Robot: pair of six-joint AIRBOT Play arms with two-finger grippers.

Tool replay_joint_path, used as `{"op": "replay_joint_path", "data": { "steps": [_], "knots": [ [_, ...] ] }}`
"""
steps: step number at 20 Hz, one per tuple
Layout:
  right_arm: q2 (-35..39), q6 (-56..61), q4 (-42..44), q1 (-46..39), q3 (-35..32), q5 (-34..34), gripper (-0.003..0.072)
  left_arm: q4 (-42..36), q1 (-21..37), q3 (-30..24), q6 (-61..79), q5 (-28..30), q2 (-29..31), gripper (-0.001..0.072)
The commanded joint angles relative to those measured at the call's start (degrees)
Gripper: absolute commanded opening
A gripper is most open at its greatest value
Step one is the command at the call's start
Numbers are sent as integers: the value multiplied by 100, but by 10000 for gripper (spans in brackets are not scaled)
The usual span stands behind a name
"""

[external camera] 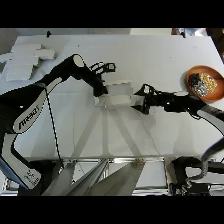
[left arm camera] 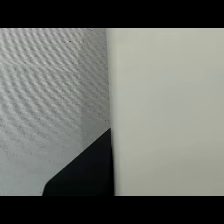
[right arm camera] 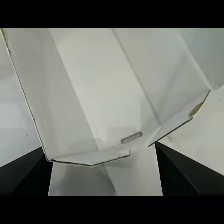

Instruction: Fold the box and place the chain.

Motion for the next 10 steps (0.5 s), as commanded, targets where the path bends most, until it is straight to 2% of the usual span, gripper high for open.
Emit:
{"op": "replay_joint_path", "data": {
  "steps": [1, 10],
  "knots": [
    [-4, 35, 240, 33, 76, -42, 689, 0, 0, 0, 2, 2, 0, 16],
    [-4, 520, 98, 33, 304, -39, 688, 2, 0, 0, 2, 2, 0, 16]
  ]
}}
